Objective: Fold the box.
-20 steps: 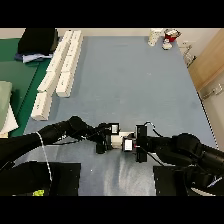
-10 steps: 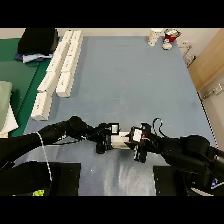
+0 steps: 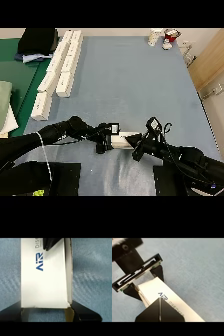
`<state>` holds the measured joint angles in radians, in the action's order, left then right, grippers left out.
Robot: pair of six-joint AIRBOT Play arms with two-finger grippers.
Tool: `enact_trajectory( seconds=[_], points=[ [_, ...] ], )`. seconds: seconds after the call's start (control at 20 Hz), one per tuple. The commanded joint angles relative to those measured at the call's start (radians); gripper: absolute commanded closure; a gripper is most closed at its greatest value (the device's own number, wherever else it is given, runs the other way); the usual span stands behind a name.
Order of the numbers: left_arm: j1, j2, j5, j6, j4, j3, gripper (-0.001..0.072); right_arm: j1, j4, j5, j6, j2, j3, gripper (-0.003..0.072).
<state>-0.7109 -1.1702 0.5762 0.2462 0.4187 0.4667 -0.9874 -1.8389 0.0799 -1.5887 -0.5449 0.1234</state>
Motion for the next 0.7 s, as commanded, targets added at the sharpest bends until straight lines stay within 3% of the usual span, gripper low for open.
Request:
enact_trajectory(
  seconds=[0.0, 0.4, 0.65],
  points=[
    [0.0, 0.0, 0.0, 0.0, 0.0, 0.0, 0.0245, -0.006, -0.01, -0.063, 0.064, 0.0, -0.044, 0.0672],
    [0.0, 0.0, 0.0, 0.0, 0.0, 0.0, 0.0244, -0.068, -0.01, -0.046, 0.108, -0.128, -0.05, 0.0672],
    [0.0, 0.0, 0.0, 0.0, 0.0, 0.0, 0.0245, -0.068, -0.009, -0.046, 0.108, -0.127, -0.05, 0.0672]
  ],
)
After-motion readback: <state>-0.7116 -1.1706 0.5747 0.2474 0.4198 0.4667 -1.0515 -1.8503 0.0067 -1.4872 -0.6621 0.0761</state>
